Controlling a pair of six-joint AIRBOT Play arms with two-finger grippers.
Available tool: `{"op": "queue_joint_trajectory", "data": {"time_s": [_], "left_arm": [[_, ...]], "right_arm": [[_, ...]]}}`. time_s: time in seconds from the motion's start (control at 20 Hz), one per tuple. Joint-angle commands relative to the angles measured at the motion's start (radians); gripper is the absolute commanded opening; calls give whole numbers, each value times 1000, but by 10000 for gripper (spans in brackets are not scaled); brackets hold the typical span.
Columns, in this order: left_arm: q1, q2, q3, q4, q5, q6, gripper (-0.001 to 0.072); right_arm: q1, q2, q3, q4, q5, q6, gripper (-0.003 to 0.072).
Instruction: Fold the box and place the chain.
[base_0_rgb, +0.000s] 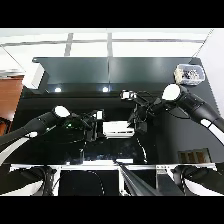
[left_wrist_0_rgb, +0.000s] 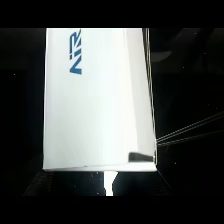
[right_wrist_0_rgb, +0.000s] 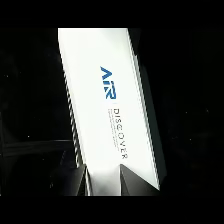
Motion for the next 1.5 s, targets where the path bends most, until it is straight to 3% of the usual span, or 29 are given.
{"op": "queue_joint_trajectory", "data": {"time_s": [0.0,0.8,0.9,1.45], "left_arm": [[-1,0,0,0,0,0,334],[-1,0,0,0,0,0,334],[-1,0,0,0,0,0,334],[-1,0,0,0,-1,0,334]], "right_arm": [[1,0,-11,-8,-4,5,231],[56,0,-13,-56,-18,20,233],[56,0,-13,-60,-9,20,326],[77,14,-30,-70,-31,39,324]]}}
